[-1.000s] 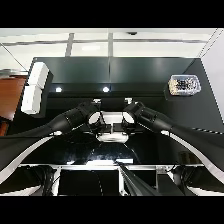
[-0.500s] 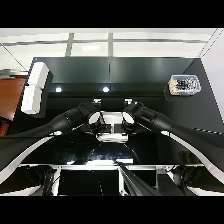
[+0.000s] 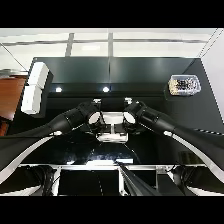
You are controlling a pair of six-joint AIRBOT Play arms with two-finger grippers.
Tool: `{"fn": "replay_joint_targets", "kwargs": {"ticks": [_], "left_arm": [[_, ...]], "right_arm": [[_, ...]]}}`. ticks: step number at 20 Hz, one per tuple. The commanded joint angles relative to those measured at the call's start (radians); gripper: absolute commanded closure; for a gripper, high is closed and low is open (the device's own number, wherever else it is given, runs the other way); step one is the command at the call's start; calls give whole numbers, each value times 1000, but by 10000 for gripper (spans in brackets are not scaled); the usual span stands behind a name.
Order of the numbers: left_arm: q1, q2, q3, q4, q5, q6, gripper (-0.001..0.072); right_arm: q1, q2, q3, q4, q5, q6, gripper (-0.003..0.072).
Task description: Fold the box and place the chain.
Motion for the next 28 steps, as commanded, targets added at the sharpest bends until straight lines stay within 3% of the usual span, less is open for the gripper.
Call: {"fn": "replay_joint_targets", "kwargs": {"ticks": [1, 9, 14, 17, 18, 19, 25, 28], "left_arm": [[1, 0, 0, 2, 1, -1, 679], [1, 4, 0, 11, 3, -7, 681], [5, 29, 2, 72, -12, -52, 681], [5, 25, 2, 79, -5, -52, 681], [5, 24, 2, 81, 4, -52, 681], [5, 24, 2, 81, 13, -52, 681], [5, 23, 2, 80, 29, -51, 680], [5, 23, 2, 80, 28, -51, 680]], "right_arm": [[0, 53, 1, -6, -1, -50, 283], [-13, 405, 1, -187, 67, -94, 283], [-197, 552, 0, -421, 156, -124, 283], [-343, 551, -16, -496, 58, -256, 259], [-395, 551, -32, -503, -3, -271, 60], [-449, 546, -50, -500, -55, -273, -20], [-788, 406, -45, -337, -288, -269, -20], [-921, 247, 43, -226, -309, -268, -19]]}}
